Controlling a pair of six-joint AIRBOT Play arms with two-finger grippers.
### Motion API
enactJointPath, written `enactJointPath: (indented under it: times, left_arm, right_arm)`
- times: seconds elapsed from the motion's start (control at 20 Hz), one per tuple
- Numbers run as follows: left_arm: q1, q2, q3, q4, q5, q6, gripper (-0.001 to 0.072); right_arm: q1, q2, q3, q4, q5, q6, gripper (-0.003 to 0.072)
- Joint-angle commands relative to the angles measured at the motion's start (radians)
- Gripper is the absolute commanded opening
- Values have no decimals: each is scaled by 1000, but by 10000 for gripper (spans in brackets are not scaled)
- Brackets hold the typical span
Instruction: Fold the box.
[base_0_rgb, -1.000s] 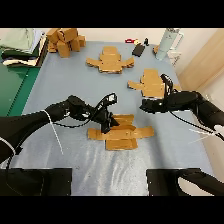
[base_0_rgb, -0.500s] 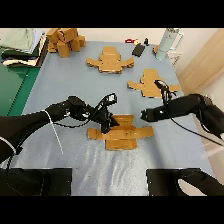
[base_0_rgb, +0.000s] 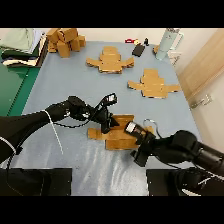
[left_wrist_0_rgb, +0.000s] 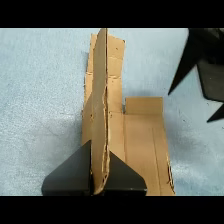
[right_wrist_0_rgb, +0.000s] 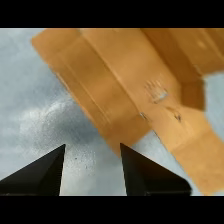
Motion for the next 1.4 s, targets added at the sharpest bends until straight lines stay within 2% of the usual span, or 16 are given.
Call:
enactJointPath:
  times: [0.0,0.2,0.35,0.5,0.6,0.8,0.85,0.9,1.1,1.2,1.3,1.35]
  left_arm:
    - [-1,-1,0,0,0,0,13]
    - [-1,-1,0,0,0,0,13]
    - [-1,-1,0,0,0,0,13]
    - [-1,-1,0,0,0,0,13]
    - [-1,-1,0,0,0,0,13]
    - [-1,-1,0,0,0,0,13]
    - [-1,-1,0,0,0,0,13]
    - [-1,-1,0,0,0,0,13]
    - [-1,-1,0,0,0,0,13]
    - [-1,-1,0,0,0,0,13]
    - [-1,-1,0,0,0,0,13]
    - [-1,-1,0,0,0,0,13]
  right_arm:
    - [98,-88,-37,-119,121,-46,519]
    - [98,-204,-37,-213,206,-43,519]
    - [98,-224,-29,-346,293,76,518]
    - [93,-205,18,-548,292,329,519]
    - [93,-203,29,-633,288,375,519]
    - [93,-203,29,-637,252,375,526]
    - [93,-203,29,-638,225,375,591]
    - [93,-197,30,-646,187,374,720]
    - [57,-136,24,-632,157,336,720]
    - [-11,-118,12,-551,232,148,720]
    - [-126,-120,11,-300,317,-194,720]
    - [-202,-124,11,-114,347,-428,720]
